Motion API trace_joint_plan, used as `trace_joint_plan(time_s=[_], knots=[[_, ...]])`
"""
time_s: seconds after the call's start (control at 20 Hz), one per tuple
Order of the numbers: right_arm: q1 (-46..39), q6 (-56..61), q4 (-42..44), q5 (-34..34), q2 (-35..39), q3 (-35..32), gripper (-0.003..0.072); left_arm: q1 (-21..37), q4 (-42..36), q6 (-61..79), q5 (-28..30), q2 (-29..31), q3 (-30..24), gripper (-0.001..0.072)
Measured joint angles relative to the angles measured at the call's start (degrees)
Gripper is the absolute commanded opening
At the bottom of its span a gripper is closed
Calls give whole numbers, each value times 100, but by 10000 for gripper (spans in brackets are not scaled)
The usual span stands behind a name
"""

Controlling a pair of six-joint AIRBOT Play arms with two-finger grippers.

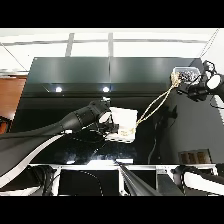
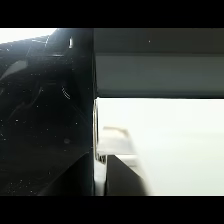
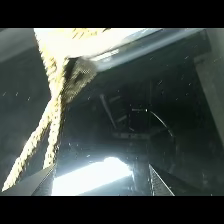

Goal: Fold the box and place the chain.

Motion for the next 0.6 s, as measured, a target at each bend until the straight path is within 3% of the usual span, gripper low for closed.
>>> trace_joint_plan(time_s=[0.6], knots=[[-28, 275, 1158, 42, -1416, 1261, 720, -2, 0, 2, -2, 0, 0, 30]])
